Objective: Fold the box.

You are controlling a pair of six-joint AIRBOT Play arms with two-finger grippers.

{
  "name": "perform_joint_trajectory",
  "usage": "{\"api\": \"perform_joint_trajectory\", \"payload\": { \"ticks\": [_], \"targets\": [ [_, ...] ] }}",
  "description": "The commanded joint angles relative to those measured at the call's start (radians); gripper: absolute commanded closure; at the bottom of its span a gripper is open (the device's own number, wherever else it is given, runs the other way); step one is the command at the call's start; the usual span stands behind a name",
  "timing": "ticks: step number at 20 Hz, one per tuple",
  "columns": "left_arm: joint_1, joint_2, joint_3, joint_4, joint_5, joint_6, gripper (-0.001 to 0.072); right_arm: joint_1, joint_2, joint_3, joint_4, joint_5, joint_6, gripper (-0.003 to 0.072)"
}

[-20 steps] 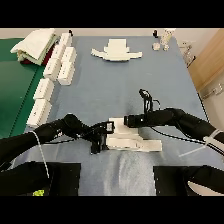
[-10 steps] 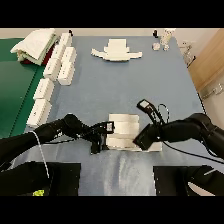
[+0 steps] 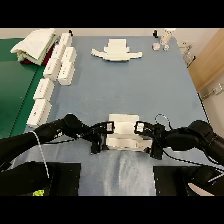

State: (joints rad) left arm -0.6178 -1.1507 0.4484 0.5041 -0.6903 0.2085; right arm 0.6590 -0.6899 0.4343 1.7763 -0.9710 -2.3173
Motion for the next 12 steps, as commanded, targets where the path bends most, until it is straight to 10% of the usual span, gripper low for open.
{"api": "perform_joint_trajectory", "payload": {
  "ticks": [1, 6, 9, 12],
  "targets": [
    [0.0, 0.0, 0.0, 0.0, 0.0, 0.0, 0.0199, 0.002, -0.055, -0.018, 0.065, 0.072, -0.136, 0.0073],
    [0.0, 0.0, 0.0, 0.0, 0.0, 0.0, 0.0199, 0.002, -0.08, -0.027, 0.138, 0.086, -0.224, 0.0201],
    [0.0, 0.0, 0.0, 0.0, 0.0, 0.0, 0.0199, 0.002, -0.079, -0.027, 0.137, 0.108, -0.225, 0.0532],
    [0.0, 0.0, 0.0, 0.0, 0.0, 0.0, 0.0199, 0.002, -0.08, -0.027, 0.136, 0.171, -0.242, 0.055]
  ]
}}
